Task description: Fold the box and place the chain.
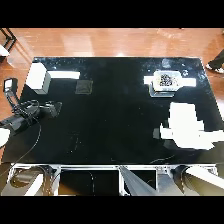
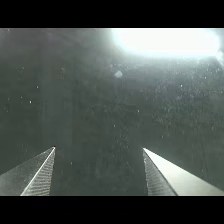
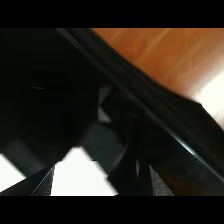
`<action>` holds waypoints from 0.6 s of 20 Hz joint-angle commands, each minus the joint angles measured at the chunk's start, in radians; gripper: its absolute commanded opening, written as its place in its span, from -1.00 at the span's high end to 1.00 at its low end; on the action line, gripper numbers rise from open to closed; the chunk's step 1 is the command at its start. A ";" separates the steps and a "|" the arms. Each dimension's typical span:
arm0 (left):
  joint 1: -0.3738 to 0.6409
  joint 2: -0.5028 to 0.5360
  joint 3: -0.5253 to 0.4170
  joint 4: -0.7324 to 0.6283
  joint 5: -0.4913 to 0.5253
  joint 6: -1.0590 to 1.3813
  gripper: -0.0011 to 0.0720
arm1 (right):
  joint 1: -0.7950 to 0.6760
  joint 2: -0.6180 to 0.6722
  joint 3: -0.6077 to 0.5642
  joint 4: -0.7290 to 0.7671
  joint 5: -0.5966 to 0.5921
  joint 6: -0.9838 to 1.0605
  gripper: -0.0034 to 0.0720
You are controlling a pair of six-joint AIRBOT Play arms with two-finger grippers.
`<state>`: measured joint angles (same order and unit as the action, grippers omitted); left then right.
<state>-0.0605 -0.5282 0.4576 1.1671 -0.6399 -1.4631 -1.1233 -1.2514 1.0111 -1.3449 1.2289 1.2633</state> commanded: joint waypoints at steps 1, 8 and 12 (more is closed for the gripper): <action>0.001 -0.010 0.000 0.002 0.042 0.000 -0.78 | -0.145 -0.201 0.103 0.146 0.214 -0.196 -0.94; 0.001 -0.010 0.000 -0.023 0.053 -0.008 -0.78 | -0.142 -0.462 0.183 0.241 0.431 -0.219 -0.94; 0.001 -0.010 0.000 -0.029 0.053 -0.008 -0.78 | -0.108 -0.504 0.183 0.320 0.466 -0.225 -0.94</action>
